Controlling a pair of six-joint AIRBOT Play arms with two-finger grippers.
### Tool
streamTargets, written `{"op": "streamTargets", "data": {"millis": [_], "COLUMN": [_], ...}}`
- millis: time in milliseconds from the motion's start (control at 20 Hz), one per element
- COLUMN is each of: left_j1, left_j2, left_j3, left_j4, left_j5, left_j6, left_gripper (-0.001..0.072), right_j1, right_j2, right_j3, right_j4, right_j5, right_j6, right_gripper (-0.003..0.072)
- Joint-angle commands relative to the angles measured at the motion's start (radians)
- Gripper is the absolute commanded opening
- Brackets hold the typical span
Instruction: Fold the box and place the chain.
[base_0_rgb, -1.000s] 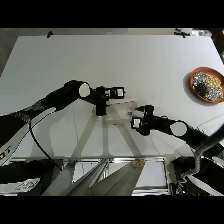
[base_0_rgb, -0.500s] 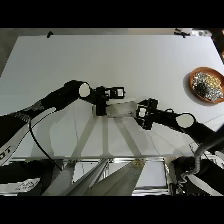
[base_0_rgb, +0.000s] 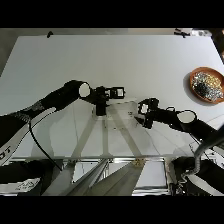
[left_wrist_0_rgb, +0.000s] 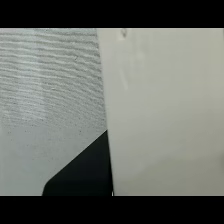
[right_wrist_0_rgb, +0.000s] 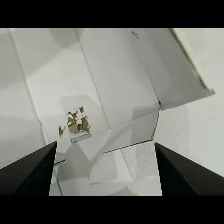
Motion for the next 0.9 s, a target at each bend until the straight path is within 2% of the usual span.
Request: {"op": "streamTargets", "data": {"millis": [0, 50, 200, 450, 650, 850], "left_j1": [0.0, 0.0, 0.0, 0.0, 0.0, 0.0], "left_j2": [0.0, 0.0, 0.0, 0.0, 0.0, 0.0], "left_j3": [0.0, 0.0, 0.0, 0.0, 0.0, 0.0], "left_j4": [0.0, 0.0, 0.0, 0.0, 0.0, 0.0], "left_j5": [0.0, 0.0, 0.0, 0.0, 0.0, 0.0], "left_j6": [0.0, 0.0, 0.0, 0.0, 0.0, 0.0], "left_gripper": [0.0011, 0.0011, 0.0011, 0.0011, 0.0011, 0.0011], "right_j1": [-0.009, -0.021, -0.023, -0.011, -0.003, 0.067], "right_j2": [-0.038, -0.037, -0.036, -0.018, 0.069, 0.113], "right_j3": [0.0, 0.0, -0.002, -0.053, -0.097, -0.116], "right_j4": [0.057, 0.034, -0.174, -0.181, -0.181, -0.176], "right_j5": [0.017, 0.014, -0.01, -0.087, -0.069, -0.06], "right_j6": [-0.098, -0.102, -0.083, -0.101, -0.097, -0.069], "right_gripper": [0.0689, 0.0689, 0.069, 0.069, 0.069, 0.0689]}}
